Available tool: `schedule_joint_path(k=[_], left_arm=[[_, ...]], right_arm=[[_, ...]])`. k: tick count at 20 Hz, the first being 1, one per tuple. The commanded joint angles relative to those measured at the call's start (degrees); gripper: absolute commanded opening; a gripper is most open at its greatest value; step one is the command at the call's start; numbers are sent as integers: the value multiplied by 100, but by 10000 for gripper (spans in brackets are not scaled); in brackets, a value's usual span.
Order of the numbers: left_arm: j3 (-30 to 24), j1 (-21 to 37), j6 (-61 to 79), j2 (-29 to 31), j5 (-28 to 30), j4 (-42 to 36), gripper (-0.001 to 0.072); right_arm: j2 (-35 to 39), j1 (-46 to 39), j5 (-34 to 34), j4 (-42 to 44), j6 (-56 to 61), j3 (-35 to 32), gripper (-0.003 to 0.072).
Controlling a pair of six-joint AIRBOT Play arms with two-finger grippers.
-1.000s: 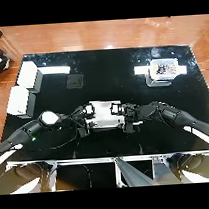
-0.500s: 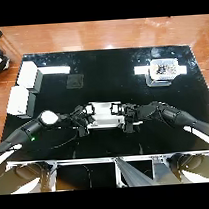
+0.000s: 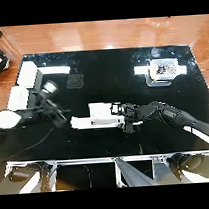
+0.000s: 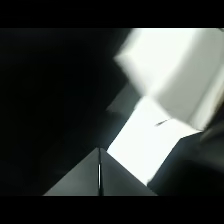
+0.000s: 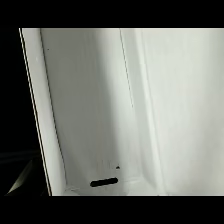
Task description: Fold the box and place the chain.
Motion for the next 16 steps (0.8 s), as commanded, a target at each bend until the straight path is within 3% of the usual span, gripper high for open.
schedule_joint_path(k=[1, 3, 7, 13, 16], left_arm=[[-20, 1397, -3198, 326, -1235, 284, 22], [-229, 1926, -3189, -31, -1604, 57, 22], [-667, 1950, -3163, -946, -1211, -350, 21], [-643, 841, -3174, -2059, -293, -761, 21], [-492, 490, -3167, -2404, -146, -1012, 22]], right_arm=[[2, 0, -2, 2, 2, -2, 178], [2, 0, -2, 7, 2, -2, 178], [2, 0, -2, 7, 2, -2, 178], [2, 0, -2, 9, 2, 0, 178], [2, 0, -2, 9, 2, -2, 178]])
